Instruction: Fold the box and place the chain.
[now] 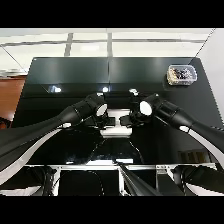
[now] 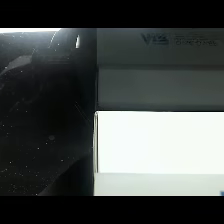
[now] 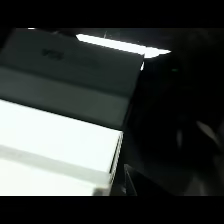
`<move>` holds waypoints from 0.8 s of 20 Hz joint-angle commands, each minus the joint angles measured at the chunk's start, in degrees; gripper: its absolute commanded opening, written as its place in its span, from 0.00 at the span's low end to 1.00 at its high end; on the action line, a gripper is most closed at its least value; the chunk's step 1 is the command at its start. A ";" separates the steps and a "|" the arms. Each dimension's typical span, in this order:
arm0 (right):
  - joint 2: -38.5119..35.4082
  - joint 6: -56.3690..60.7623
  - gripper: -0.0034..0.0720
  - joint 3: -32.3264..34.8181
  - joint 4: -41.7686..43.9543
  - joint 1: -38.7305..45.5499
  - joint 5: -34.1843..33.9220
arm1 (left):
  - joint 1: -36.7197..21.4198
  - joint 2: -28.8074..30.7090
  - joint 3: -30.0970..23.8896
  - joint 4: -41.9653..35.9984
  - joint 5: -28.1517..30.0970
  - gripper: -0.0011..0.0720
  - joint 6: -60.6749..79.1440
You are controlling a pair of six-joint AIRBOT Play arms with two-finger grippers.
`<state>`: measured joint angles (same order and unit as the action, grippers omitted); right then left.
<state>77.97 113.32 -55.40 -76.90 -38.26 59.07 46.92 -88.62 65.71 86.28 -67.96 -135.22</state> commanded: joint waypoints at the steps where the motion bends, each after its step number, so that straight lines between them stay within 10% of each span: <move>1: 2.10 8.35 0.45 -1.46 -7.34 -3.26 1.75 | -0.04 0.00 0.07 0.02 0.02 0.05 0.00; 9: 4.13 12.96 0.45 -1.46 -7.76 -4.37 2.05 | -0.04 0.00 0.07 0.00 -0.04 0.05 0.00; 11: 4.13 13.00 0.11 -1.46 -7.54 -4.37 2.21 | -0.04 0.00 0.07 0.00 -0.04 0.05 0.00; 16: 4.11 13.57 0.06 -1.57 -7.52 -4.37 2.82 | -0.04 0.00 0.07 0.00 -0.04 0.05 0.00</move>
<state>82.06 126.50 -56.88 -84.33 -42.57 61.25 46.92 -88.62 65.73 86.11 -67.90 -135.35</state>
